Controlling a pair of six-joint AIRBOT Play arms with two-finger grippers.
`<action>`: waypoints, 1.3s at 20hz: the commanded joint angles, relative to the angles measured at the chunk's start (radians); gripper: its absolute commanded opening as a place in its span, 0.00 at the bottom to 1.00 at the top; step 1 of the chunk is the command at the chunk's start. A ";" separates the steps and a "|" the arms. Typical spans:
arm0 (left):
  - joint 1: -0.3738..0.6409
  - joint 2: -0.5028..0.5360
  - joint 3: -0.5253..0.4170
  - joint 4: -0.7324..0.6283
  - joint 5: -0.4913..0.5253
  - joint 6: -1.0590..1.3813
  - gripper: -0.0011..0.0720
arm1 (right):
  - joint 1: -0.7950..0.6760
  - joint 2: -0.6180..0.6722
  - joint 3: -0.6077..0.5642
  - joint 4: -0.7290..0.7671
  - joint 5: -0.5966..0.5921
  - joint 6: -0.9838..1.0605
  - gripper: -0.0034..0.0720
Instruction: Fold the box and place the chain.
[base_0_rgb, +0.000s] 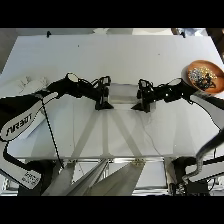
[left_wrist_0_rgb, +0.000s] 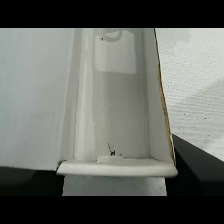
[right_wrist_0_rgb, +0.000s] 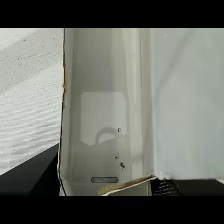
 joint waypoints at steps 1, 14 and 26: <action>-0.001 0.000 -0.001 0.009 -0.005 0.000 0.53 | 0.000 0.000 0.001 0.001 -0.001 0.000 0.66; -0.001 0.000 -0.001 0.009 -0.005 0.000 0.39 | 0.000 0.000 0.001 0.002 0.008 0.000 0.66; -0.001 0.000 -0.001 0.008 -0.005 0.000 0.40 | -0.001 0.075 0.001 -0.023 0.032 0.005 0.94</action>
